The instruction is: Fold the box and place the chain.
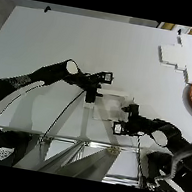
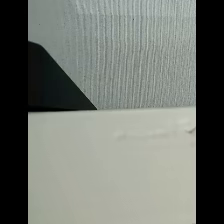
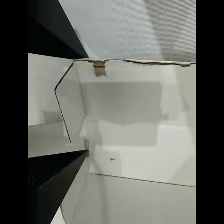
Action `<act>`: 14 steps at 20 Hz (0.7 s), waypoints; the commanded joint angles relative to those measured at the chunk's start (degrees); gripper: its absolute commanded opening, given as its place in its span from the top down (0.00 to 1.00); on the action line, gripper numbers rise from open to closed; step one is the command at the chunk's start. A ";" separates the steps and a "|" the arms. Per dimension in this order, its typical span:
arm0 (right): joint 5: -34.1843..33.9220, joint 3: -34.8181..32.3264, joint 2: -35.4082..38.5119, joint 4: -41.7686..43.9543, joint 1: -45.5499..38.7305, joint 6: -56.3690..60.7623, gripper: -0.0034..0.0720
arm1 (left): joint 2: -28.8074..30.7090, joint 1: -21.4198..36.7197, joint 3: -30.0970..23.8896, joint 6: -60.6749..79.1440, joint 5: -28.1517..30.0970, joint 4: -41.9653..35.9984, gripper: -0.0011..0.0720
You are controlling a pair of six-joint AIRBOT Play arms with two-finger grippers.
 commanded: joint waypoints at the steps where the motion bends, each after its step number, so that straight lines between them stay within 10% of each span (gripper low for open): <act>1: -1.03 -0.09 -0.04 -0.20 0.07 0.04 0.16 | -0.04 -0.02 -0.02 0.00 0.00 0.00 0.97; 14: 1.70 6.73 -0.02 7.54 -6.05 -0.02 0.16 | -0.04 -0.02 -0.02 0.00 0.00 0.02 0.97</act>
